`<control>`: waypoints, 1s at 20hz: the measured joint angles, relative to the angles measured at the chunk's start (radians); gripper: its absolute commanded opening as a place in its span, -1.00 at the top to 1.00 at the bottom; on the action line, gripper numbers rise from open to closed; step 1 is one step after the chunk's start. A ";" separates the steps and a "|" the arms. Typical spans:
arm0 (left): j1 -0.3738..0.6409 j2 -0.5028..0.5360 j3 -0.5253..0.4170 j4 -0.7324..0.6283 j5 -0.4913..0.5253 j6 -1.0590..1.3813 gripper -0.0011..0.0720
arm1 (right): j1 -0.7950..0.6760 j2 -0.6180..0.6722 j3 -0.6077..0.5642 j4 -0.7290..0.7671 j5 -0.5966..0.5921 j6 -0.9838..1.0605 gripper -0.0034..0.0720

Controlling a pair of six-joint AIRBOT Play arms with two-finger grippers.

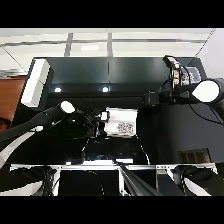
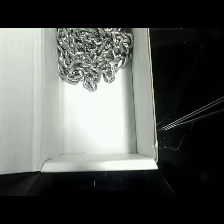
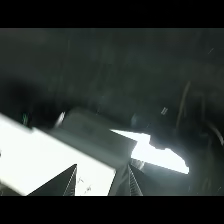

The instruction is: Fold the box and place the chain.

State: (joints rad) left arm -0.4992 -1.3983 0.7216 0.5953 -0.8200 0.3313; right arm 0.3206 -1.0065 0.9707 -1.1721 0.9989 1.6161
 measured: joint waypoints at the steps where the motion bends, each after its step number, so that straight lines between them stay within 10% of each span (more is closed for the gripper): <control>1: -0.003 0.000 0.000 0.000 0.002 -0.024 -0.14 | 0.000 -0.005 -0.001 -0.012 -0.037 0.022 -0.92; 9: -0.010 0.000 0.002 -0.006 0.073 -0.159 -0.14 | 0.002 -0.166 -0.005 0.084 -0.249 -0.003 -0.95; 20: -0.010 0.000 0.002 -0.001 0.086 -0.177 -0.14 | 0.052 -0.204 0.026 0.219 -0.048 -0.745 -0.95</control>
